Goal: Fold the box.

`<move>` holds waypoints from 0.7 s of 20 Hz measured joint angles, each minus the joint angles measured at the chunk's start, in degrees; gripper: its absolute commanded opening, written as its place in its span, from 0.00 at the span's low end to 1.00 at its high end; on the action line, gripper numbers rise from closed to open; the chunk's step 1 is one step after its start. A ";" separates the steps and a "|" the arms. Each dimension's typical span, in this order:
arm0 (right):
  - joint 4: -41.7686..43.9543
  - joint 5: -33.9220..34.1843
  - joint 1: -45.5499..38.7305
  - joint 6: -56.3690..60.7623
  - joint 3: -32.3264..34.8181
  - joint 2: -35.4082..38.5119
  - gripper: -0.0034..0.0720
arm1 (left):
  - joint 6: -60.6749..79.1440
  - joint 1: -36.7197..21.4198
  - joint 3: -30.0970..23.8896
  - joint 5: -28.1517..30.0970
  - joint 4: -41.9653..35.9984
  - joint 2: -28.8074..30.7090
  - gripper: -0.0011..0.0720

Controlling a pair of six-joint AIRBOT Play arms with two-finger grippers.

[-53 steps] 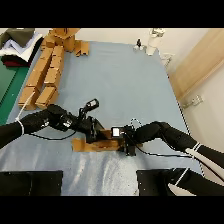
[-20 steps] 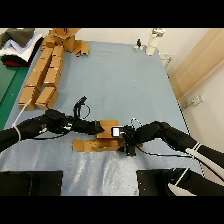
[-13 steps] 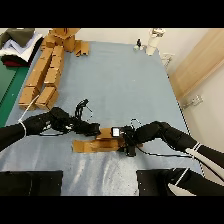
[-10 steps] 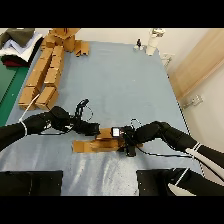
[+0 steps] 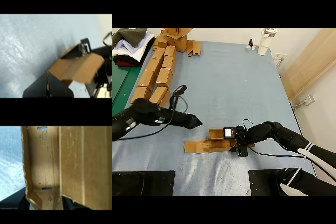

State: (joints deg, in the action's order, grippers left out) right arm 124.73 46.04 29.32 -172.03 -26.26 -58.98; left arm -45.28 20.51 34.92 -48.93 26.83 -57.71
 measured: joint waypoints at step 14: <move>-0.02 -0.04 0.00 0.04 0.00 0.00 0.60 | 22.56 19.87 -8.02 0.24 22.45 10.47 0.96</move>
State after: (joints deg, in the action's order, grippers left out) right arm 124.70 46.00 29.32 -171.98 -26.26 -58.98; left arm -22.72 40.38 26.89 -48.69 49.28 -47.24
